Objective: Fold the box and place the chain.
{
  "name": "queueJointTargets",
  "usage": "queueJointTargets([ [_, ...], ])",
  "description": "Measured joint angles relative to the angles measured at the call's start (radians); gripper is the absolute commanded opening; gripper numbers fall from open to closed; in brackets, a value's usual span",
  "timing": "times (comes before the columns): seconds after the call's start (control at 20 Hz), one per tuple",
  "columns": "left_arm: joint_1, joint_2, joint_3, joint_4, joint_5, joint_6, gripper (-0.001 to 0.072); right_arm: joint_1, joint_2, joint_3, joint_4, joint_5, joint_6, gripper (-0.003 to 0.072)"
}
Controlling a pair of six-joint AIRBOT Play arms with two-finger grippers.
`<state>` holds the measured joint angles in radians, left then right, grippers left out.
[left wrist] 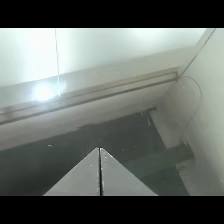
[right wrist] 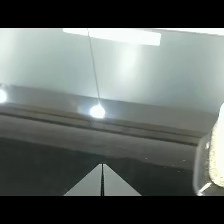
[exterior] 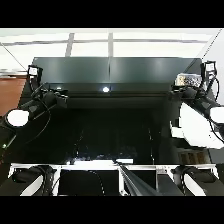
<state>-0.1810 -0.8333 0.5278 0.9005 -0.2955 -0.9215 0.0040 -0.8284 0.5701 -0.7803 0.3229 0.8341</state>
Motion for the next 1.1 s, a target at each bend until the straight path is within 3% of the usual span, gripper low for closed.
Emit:
queueJointTargets([
  [0.05,0.000,-0.008,0.000,-0.001,0.009,0.000,0.0572,0.000,-0.007,0.000,0.011,-0.012,0.000,0.0720],
  [0.1,-0.001,-0.016,0.000,-0.005,0.018,-0.002,0.0710,0.000,-0.021,0.000,0.018,-0.024,0.000,0.0720],
  [0.35,-0.010,-0.037,0.006,-0.050,-0.015,-0.004,0.0709,-0.059,-0.116,0.014,-0.008,-0.040,0.024,0.0720],
  [0.5,-0.011,-0.017,0.023,-0.061,-0.130,-0.007,0.0709,-0.264,-0.140,0.082,-0.096,-0.040,0.129,0.0720],
  [0.65,-0.012,-0.004,0.030,-0.062,-0.266,-0.014,0.0709,-0.578,-0.160,0.161,-0.174,-0.012,0.190,0.0720],
  [0.9,-0.012,0.002,0.034,-0.063,-0.345,-0.018,0.0709,-1.069,-0.243,0.221,-0.234,0.201,0.275,0.0720],
  [1.1,-0.012,0.002,0.034,-0.072,-0.345,-0.023,0.0709,-1.251,-0.397,0.296,-0.264,0.485,0.263,0.0720],
])
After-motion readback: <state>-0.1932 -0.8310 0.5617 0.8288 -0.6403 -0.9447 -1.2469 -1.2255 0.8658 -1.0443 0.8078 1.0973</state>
